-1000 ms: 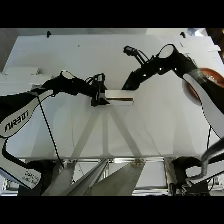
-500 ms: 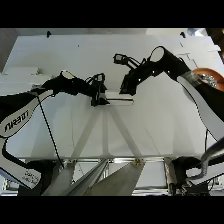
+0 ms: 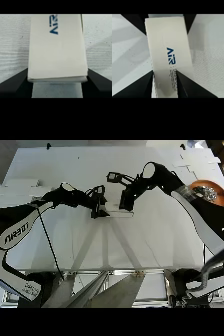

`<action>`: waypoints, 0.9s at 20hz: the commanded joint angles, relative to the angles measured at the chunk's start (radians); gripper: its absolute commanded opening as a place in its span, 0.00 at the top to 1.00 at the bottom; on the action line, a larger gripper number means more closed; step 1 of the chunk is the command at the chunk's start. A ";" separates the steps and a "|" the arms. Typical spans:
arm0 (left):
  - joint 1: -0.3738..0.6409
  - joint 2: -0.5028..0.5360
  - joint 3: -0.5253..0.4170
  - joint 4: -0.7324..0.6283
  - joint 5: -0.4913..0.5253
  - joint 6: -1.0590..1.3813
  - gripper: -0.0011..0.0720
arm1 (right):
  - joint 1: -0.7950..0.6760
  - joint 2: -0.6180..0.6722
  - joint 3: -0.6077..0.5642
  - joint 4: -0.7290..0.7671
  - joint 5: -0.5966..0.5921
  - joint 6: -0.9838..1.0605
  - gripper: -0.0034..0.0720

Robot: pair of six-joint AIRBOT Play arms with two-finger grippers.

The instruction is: Fold the box and place the chain.

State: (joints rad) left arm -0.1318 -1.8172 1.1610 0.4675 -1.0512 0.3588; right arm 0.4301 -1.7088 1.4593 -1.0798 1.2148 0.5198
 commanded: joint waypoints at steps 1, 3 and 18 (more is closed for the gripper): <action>0.000 0.000 0.000 0.000 0.000 0.000 0.69 | 0.013 0.001 0.001 -0.023 0.019 0.023 0.54; 0.000 0.000 0.000 0.000 0.000 0.000 0.69 | 0.013 0.001 0.001 -0.023 0.028 0.023 0.53; 0.000 0.000 0.000 0.001 0.000 0.000 0.69 | -0.041 0.082 0.001 0.315 0.018 0.296 0.94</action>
